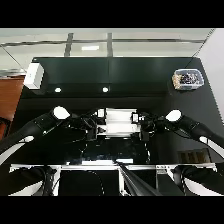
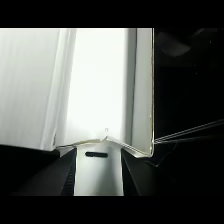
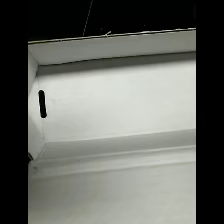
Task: Fold the box and place the chain.
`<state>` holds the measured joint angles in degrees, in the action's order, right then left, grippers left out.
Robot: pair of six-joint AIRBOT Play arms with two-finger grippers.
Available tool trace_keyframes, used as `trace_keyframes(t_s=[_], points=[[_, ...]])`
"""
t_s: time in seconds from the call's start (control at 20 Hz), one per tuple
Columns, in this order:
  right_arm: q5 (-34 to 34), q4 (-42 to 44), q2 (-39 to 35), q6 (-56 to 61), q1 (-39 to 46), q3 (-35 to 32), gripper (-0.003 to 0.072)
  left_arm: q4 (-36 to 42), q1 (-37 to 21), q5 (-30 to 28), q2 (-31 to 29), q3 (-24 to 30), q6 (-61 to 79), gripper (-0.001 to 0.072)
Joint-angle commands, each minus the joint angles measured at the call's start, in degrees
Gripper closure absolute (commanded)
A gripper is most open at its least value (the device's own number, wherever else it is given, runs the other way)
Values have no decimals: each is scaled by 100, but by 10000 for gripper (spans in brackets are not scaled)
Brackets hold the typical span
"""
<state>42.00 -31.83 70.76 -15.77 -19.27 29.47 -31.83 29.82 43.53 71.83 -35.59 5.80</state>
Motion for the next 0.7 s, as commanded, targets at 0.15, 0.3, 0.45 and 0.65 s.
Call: trace_keyframes(t_s=[0.15,0.3,0.45,0.65], points=[[-2,9,4,15,-2,4,233,695,208,-374,227,-4,-2,381],[-2,11,4,15,-2,4,233,1023,210,-378,404,-4,0,381],[-2,9,4,15,-2,4,233,938,208,-350,431,-4,4,454],[-2,11,4,15,-2,4,233,935,210,-345,431,-4,2,490]])
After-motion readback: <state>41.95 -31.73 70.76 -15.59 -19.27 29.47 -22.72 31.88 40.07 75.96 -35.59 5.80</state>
